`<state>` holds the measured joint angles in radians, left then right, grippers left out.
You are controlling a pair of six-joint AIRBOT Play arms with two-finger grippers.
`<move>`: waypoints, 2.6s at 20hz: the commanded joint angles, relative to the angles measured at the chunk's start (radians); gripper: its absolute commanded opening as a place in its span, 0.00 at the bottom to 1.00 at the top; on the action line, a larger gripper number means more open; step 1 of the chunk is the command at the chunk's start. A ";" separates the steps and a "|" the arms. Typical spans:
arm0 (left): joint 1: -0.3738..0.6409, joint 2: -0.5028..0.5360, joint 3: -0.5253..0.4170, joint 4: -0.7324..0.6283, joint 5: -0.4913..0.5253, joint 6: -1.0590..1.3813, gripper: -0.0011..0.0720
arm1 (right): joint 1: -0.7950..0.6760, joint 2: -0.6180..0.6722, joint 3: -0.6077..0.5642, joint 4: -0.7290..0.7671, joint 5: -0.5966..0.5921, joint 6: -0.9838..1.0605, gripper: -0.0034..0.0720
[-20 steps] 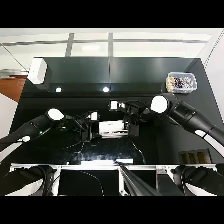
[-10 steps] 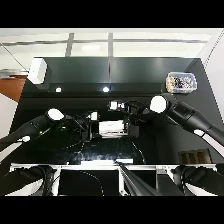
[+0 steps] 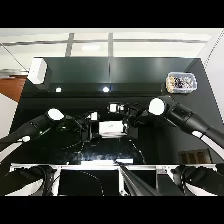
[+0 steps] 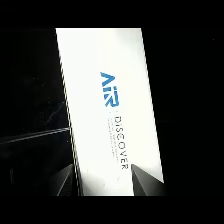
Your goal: Fold the box and place the chain.
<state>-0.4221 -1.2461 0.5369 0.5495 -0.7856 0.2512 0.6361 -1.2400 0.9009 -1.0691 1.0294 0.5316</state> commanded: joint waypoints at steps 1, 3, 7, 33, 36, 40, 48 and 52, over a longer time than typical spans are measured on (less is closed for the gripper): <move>-0.001 -0.001 0.000 0.000 0.000 -0.002 0.39 | 0.003 0.013 -0.001 -0.008 -0.003 0.023 0.63; -0.001 -0.001 0.000 0.000 0.000 -0.002 0.39 | -0.007 0.046 0.018 -0.025 0.043 0.084 0.63; -0.001 -0.001 0.000 0.000 0.000 -0.002 0.39 | -0.090 0.140 0.028 -0.045 0.167 0.365 0.37; -0.001 0.000 0.000 -0.001 -0.008 -0.002 0.40 | -0.236 -0.019 -0.149 0.481 -0.017 0.680 0.09; 0.001 0.000 0.000 -0.004 -0.007 -0.002 0.40 | -0.332 0.096 -0.104 0.481 0.071 0.680 0.09; 0.001 0.000 0.000 -0.008 -0.007 -0.002 0.40 | -0.461 0.217 -0.081 0.481 0.092 0.680 0.09; 0.061 0.224 0.016 0.310 -0.063 -0.337 0.99 | -0.542 0.236 -0.081 0.450 0.198 0.676 0.09; 0.060 0.354 0.033 0.214 -0.182 -0.410 0.99 | -0.543 0.237 -0.081 0.421 0.150 0.671 0.09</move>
<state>-0.3618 -0.9749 0.5598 0.7784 -0.9024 -0.0555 0.0986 -1.0054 0.8192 -0.6270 1.2007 1.2064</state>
